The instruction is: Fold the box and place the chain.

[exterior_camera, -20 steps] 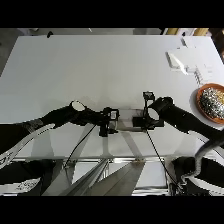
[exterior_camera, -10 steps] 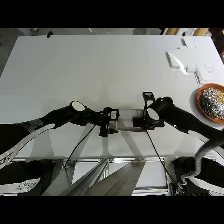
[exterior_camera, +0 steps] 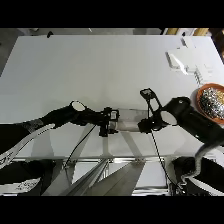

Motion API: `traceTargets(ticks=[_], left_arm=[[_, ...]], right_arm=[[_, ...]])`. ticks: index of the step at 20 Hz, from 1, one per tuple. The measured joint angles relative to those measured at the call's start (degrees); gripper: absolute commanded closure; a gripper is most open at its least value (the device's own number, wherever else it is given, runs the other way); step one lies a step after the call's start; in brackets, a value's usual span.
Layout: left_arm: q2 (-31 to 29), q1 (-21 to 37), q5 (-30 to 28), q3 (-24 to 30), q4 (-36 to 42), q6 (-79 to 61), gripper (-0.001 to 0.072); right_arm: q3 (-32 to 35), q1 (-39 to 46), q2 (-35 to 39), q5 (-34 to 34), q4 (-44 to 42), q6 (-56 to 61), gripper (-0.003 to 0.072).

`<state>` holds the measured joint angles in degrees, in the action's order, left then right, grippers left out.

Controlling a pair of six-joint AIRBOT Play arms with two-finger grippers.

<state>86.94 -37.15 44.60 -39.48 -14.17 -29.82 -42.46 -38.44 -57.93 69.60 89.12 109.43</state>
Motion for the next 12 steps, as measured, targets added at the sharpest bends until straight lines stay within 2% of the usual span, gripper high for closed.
traceTargets(ticks=[2, 4, 7, 9, 12], left_arm=[[0.0, 0.0, 0.0, 0.02, 0.0, 0.0, 0.0388], [0.0, 0.0, 0.0, 0.0, 0.02, 0.02, 0.0388], [0.0, 0.0, 0.0, 0.02, 0.02, 0.04, 0.0388], [0.0, 0.0, 0.0, 0.0, 0.02, 0.07, 0.0388], [0.0, 0.0, 0.0, 0.0, 0.02, 0.07, 0.0388]], right_arm=[[-0.26, 1.4, 5.73, 1.18, 0.87, -2.95, 0.0269], [-1.53, 6.32, 9.88, 2.82, 1.84, -6.69, 0.027], [-5.22, 20.7, 13.05, 3.91, 4.7, -14.36, 0.0305], [-6.84, 32.37, 13.7, 1.05, 6.34, -18.56, 0.037], [-7.93, 47.5, 11.78, -5.35, 6.54, -21.57, 0.0371]])
